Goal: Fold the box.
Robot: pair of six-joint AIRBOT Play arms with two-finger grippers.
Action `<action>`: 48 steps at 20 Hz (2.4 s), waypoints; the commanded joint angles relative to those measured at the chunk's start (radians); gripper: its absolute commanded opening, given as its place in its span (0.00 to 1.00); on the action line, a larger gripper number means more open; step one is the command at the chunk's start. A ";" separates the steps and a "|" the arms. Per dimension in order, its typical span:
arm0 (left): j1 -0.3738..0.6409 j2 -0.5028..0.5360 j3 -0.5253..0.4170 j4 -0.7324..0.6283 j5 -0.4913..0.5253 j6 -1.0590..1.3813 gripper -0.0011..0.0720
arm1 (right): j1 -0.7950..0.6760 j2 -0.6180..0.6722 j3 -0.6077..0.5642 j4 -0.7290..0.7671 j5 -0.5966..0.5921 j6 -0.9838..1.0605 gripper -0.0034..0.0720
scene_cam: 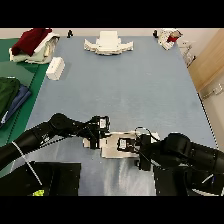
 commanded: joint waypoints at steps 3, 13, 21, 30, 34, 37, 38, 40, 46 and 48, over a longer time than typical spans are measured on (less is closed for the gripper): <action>0.000 0.001 0.000 0.000 0.000 0.000 0.03 | 0.001 -0.072 0.008 -0.045 0.085 0.050 0.94; 0.000 0.001 0.000 0.000 0.000 0.000 0.03 | 0.001 0.048 0.027 -0.237 0.073 0.447 0.94; 0.000 0.001 0.000 0.000 0.000 0.000 0.03 | 0.001 0.053 0.027 -0.260 0.019 0.503 0.95; 0.000 0.001 0.000 0.000 0.000 0.000 0.03 | 0.001 0.054 0.027 -0.309 -0.002 0.507 0.99; 0.000 0.001 0.000 0.000 0.000 0.000 0.03 | 0.001 0.054 0.027 -0.311 -0.004 0.507 1.00; 0.000 0.001 0.000 0.000 0.000 0.000 0.03 | 0.001 0.060 0.028 -0.279 -0.005 0.507 1.00; 0.000 0.001 0.000 0.000 0.000 0.000 0.03 | 0.001 0.066 0.028 -0.261 -0.006 0.506 1.00; 0.000 0.001 0.000 0.000 0.000 0.000 0.03 | 0.001 0.084 0.028 -0.248 -0.010 0.506 1.00; 0.000 0.001 0.000 0.000 0.000 0.000 0.03 | 0.001 0.097 0.027 -0.263 -0.019 0.488 1.00; 0.000 0.001 0.000 0.000 0.000 0.000 0.03 | 0.001 0.079 0.027 -0.297 -0.009 0.484 1.00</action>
